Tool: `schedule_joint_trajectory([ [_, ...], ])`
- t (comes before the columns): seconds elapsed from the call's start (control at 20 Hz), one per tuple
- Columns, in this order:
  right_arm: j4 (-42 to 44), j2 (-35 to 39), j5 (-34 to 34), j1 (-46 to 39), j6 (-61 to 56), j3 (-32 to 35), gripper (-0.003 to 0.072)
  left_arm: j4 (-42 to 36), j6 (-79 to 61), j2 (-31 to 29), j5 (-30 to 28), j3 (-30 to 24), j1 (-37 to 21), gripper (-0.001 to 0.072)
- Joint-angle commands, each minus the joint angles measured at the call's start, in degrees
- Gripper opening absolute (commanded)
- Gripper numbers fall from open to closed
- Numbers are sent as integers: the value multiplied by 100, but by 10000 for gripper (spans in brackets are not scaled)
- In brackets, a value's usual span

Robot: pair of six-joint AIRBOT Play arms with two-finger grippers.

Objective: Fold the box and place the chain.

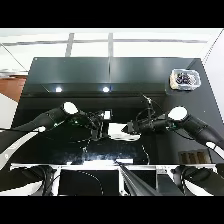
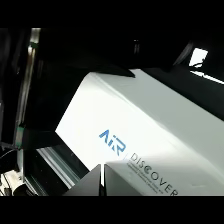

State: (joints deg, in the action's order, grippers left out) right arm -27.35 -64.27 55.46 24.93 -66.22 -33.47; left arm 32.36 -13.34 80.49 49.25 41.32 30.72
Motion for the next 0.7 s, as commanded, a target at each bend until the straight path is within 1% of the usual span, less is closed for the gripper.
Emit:
schedule_joint_trajectory([
  [0.0, -37, -201, -72, 20, 0, 11, 26, 2, 4, 2, 2, -2, 2, 504],
  [0.15, -195, -223, -111, 20, -2, 28, 26, 0, 4, 2, 2, -2, 2, 505],
  [0.65, -229, -258, -326, 20, -50, 31, 26, 2, 7, 2, 2, -2, 2, 505],
])
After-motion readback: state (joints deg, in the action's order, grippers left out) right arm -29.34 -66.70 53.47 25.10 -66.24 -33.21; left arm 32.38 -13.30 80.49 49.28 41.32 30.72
